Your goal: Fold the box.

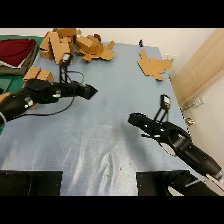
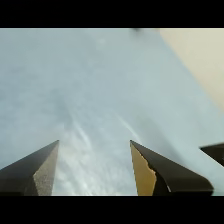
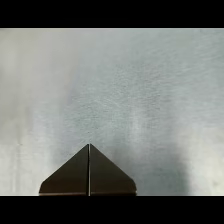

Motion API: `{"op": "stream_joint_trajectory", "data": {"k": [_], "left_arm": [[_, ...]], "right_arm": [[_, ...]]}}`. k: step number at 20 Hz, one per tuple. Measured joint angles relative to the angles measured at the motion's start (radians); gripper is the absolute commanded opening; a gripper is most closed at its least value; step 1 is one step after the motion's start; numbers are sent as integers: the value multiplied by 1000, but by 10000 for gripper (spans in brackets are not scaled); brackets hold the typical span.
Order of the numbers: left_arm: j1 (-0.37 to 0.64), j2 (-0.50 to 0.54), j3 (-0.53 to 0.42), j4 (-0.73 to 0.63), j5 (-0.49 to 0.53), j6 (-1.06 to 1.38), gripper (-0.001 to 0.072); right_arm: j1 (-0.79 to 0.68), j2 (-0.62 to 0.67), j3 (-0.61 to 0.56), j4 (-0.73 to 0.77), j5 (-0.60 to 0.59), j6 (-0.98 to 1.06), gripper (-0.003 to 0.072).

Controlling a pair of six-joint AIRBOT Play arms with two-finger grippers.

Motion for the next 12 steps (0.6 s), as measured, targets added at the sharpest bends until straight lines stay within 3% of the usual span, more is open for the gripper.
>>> {"op": "stream_joint_trajectory", "data": {"k": [5, 12], "left_arm": [[-50, -39, -1, 44, 8, -99, 688], [-62, -51, -1, 58, 7, -126, 688]], "right_arm": [[-1, -201, 81, 0, -48, -40, 2], [-2, -265, 110, 0, -53, -52, 2]]}}
